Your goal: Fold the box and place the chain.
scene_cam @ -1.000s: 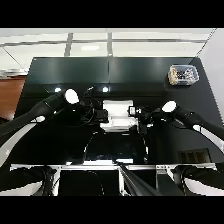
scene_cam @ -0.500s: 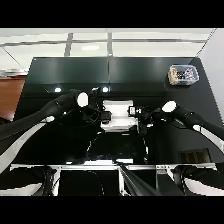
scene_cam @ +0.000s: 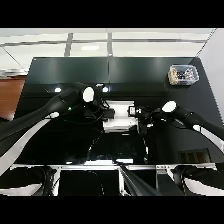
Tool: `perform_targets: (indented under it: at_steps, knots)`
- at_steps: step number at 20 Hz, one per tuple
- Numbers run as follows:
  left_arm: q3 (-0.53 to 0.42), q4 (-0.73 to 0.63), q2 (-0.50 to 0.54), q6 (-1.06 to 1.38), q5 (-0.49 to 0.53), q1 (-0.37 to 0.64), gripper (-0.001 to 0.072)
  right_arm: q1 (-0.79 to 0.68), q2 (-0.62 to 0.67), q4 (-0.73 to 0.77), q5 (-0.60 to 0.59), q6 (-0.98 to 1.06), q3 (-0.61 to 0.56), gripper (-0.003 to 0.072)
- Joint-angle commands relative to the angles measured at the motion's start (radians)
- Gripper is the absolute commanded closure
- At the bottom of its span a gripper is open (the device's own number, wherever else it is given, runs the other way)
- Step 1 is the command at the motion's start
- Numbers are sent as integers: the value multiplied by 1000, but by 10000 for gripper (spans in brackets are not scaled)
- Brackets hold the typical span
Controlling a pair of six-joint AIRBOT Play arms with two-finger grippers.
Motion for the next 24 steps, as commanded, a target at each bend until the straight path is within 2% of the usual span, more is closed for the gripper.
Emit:
perform_targets:
  at_steps: [1, 9, 14, 19, 22, 24]
  knots:
    - [18, 20, -1, -58, -10, -31, 492, 0, 0, 0, 0, 1, 0, 269]
    - [20, 102, -19, -151, -24, -45, 486, 0, 0, 0, 0, 1, 0, 269]
    - [55, 125, -78, -206, -90, -46, 486, 0, 0, 0, 0, 1, 0, 269]
    - [69, 198, -83, -343, -85, -58, 487, 0, 0, 0, 0, 1, 0, 269]
    - [71, 213, -84, -388, -36, -85, 487, 0, 0, 0, 0, 1, 0, 269]
    - [78, 224, -94, -392, -58, -93, 488, 0, 0, 0, 0, 1, 0, 269]
